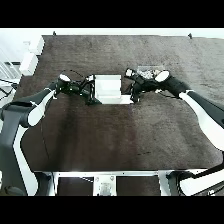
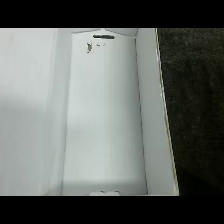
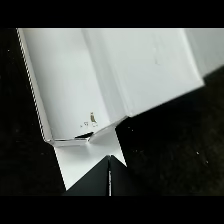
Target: Fold the box and place the chain.
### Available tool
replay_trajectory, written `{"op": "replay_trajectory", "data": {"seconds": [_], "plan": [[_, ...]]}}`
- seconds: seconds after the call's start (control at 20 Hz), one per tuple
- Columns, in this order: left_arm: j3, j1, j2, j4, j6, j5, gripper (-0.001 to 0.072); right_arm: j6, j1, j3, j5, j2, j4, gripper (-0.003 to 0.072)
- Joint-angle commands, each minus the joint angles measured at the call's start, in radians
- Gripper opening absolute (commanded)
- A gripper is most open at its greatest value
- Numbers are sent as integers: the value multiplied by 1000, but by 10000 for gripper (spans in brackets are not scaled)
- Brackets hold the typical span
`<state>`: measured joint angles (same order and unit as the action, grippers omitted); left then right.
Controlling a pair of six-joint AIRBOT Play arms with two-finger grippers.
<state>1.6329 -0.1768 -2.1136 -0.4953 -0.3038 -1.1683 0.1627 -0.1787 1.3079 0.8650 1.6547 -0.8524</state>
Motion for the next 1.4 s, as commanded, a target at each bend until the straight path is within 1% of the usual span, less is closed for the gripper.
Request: {"op": "replay_trajectory", "data": {"seconds": [0.0, 0.1, 0.3, 0.5, 0.8, 0.9, 1.1, 1.2, 1.35], "plan": [[0, 0, 0, 2, 0, 0, 395, 222, 66, 0, 45, -84, -13, 10], [0, 0, 0, 2, 0, 0, 395, 393, 124, -1, 46, -116, -13, 10], [0, 0, 0, 2, 0, 1, 395, 697, 252, -28, 84, -111, -13, 10], [0, 0, 0, 2, 0, 1, 395, 807, 295, -67, 117, -68, -13, 10], [0, 0, 0, 2, 0, 1, 395, 847, 284, -70, 136, 53, 59, 10], [0, 0, 0, 2, 0, 1, 395, 848, 284, -70, 135, 74, 72, 10], [0, 0, 0, 2, 0, 0, 395, 847, 272, -70, 136, 114, 175, 10], [0, 0, 0, 2, 0, 1, 395, 842, 243, -70, 136, 137, 219, 10], [0, 0, 0, 2, 0, 1, 395, 819, 175, -69, 138, 150, 240, 10]]}}
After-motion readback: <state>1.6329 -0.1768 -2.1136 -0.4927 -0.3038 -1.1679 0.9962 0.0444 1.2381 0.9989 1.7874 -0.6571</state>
